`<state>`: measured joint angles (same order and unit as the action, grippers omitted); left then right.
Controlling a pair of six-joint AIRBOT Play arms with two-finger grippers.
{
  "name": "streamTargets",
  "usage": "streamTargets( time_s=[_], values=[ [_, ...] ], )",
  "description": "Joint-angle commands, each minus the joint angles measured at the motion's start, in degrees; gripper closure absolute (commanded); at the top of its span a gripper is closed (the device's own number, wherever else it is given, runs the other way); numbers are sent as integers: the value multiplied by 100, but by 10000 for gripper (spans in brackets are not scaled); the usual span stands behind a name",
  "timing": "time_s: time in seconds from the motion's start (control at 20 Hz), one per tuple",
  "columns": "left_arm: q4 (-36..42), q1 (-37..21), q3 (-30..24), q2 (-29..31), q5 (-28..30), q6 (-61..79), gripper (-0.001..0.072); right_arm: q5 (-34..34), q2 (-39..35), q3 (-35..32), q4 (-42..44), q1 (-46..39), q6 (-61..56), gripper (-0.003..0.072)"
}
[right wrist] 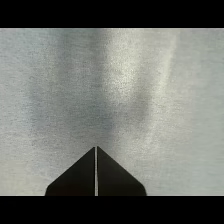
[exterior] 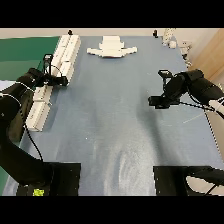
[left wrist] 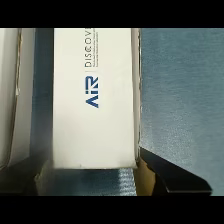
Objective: Fold the box.
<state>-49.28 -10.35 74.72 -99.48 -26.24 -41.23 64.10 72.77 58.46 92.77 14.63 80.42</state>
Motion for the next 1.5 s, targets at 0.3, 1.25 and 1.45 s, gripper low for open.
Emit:
streamTargets(
  time_s=[0.3,1.25,1.45],
  values=[
    [-459,-46,17,935,-1102,-240,16,0,0,4,2,-2,0,660],
    [-472,1928,-2116,4238,-4000,-1838,698,0,0,4,2,-2,0,660],
    [-474,2610,-2959,4284,-3324,-1860,696,0,0,4,2,-2,0,660]
  ],
)
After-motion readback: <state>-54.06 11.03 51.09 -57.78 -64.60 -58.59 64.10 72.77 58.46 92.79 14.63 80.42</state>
